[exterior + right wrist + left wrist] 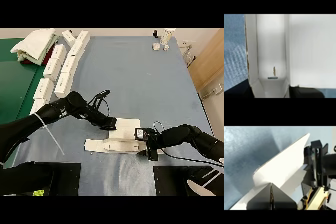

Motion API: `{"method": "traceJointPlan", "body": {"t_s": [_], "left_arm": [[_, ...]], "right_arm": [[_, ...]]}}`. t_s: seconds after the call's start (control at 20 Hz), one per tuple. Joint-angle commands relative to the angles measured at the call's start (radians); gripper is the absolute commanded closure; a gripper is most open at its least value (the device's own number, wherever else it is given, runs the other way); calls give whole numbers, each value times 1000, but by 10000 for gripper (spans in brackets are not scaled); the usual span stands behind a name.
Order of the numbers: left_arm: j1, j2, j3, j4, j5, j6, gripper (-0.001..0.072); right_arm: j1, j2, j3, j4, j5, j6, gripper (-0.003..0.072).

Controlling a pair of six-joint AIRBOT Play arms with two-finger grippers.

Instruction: Fold the box.

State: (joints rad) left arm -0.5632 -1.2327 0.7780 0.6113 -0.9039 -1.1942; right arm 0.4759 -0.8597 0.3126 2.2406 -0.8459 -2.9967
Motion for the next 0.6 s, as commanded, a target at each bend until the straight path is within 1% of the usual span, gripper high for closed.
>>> {"method": "traceJointPlan", "body": {"t_s": [0.0,0.3,0.55], "left_arm": [[19,-31,3,2,6,-12,697],[14,-134,1,-11,-20,-8,697],[14,-138,1,-14,-14,14,697]], "right_arm": [[0,1,1,0,0,0,162],[0,1,1,0,0,0,162],[0,1,1,0,0,0,162]]}}
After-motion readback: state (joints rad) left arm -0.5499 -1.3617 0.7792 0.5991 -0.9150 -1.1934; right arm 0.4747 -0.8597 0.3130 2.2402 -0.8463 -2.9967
